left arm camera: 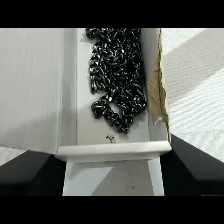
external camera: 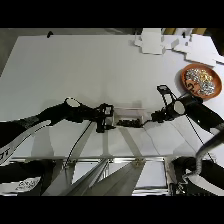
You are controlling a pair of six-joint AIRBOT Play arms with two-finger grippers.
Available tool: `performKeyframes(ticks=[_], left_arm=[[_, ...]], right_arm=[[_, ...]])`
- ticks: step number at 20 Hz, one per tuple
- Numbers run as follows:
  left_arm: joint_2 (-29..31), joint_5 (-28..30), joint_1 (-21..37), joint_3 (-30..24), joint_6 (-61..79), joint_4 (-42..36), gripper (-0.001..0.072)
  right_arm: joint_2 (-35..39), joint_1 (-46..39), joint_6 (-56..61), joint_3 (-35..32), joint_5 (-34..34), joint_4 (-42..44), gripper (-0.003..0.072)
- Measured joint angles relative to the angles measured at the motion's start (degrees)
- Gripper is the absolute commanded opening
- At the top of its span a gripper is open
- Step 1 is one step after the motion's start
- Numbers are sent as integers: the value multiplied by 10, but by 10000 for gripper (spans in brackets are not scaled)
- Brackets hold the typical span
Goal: Fold the box and place the chain.
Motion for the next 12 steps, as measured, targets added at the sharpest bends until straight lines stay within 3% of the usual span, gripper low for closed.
performKeyframes(ticks=[12], left_arm=[[0,0,0,0,0,0,490]], right_arm=[[25,0,21,-7,-13,8,262]])
